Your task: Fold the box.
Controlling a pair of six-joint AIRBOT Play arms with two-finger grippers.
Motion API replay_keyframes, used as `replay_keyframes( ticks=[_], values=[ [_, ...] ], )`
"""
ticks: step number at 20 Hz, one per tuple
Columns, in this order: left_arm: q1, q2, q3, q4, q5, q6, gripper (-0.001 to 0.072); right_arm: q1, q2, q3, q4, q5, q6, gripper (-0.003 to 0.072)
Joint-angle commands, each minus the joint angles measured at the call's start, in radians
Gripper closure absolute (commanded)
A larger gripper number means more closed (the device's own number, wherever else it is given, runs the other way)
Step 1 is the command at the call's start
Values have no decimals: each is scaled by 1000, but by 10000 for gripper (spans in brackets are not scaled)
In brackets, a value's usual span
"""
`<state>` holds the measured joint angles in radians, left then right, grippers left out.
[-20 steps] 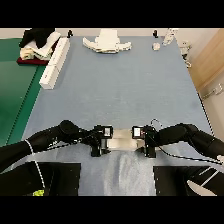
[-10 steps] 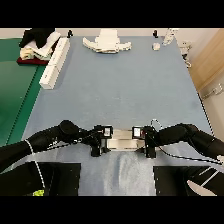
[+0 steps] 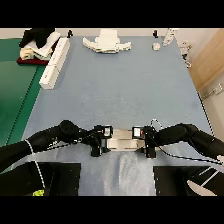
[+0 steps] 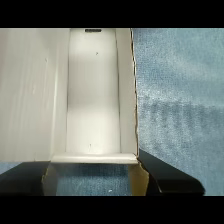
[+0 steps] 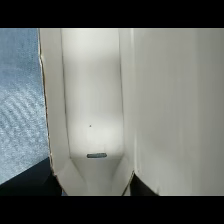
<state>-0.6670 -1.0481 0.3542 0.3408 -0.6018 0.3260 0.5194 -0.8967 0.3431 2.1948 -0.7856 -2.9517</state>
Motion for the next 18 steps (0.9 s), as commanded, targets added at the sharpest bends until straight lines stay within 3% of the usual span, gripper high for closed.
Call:
replay_keyframes(
  ticks=[1, 12, 13, 14, 15, 18],
  values=[
    [0, 0, 0, 0, 0, -1, 182, 0, 0, 0, 0, -1, 0, 239],
    [0, 0, 0, 0, 0, -1, 182, 0, 0, 0, 0, -1, 0, 236],
    [0, 0, 0, 0, 0, -1, 182, 0, 1, 2, 0, -2, 10, 204],
    [0, 0, 0, 0, 0, -1, 182, 0, 4, 8, -5, -12, 52, 25],
    [0, 0, 0, 0, 0, -1, 182, 0, 15, 15, -30, -21, 93, -34],
    [0, 0, 0, 0, 0, -1, 182, 0, 82, 60, -185, -132, 267, -34]
  ],
)
